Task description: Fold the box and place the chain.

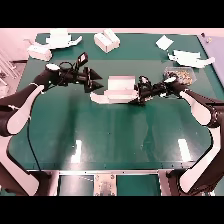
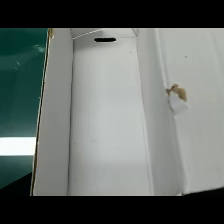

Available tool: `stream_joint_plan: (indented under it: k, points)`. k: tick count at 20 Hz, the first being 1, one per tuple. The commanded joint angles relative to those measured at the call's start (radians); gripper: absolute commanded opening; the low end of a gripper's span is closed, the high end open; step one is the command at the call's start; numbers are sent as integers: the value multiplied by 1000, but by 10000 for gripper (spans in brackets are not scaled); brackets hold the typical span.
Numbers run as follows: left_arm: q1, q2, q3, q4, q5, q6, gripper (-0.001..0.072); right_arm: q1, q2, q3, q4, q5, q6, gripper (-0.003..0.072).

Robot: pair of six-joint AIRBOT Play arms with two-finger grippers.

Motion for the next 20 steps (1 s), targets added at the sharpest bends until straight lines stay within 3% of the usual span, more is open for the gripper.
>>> stream_joint_plan:
  k: [1, 11, 20]
  points:
    - [10, 5, 1, 139, -35, -72, 493, 0, 0, 0, 0, 0, 0, 624]
    - [-51, -28, -2, 194, 105, -11, 493, 0, 0, 0, 0, 0, 0, 624]
    - [-98, -66, -2, 192, 110, -12, 492, 0, 0, 0, 0, 0, 0, 624]
